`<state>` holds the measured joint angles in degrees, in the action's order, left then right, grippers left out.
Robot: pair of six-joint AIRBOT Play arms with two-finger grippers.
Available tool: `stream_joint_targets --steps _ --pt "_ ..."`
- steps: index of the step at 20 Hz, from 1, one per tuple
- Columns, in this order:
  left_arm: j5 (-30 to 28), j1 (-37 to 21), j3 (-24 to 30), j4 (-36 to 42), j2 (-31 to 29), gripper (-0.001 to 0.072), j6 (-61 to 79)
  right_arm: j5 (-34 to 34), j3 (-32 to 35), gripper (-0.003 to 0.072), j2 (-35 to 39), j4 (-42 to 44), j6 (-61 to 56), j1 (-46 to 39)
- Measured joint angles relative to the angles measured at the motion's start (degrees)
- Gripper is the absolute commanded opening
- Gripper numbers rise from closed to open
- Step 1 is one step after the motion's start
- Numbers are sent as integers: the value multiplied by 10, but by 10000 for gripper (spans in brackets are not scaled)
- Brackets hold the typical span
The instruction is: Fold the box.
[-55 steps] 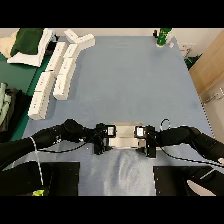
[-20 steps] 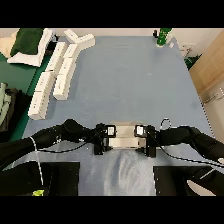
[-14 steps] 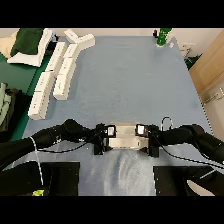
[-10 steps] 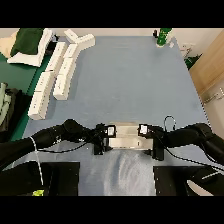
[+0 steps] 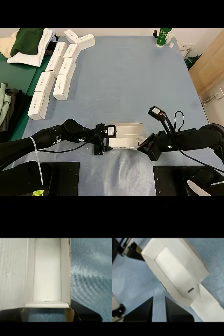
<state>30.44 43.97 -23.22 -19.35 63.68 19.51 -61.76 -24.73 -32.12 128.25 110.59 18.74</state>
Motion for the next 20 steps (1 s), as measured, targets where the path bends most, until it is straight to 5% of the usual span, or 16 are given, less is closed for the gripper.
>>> stream_joint_targets --steps 3,8,14,20 --pt "0 0 0 0 0 473 0 82 -14 155 -45 37 -60 8" --pt "0 0 0 0 0 473 0 170 -70 155 -176 34 -93 11" --pt "0 0 0 1 0 473 0 198 -103 154 -318 19 -92 16" --pt "0 0 0 1 0 473 -1 209 -108 155 -354 18 -72 19"
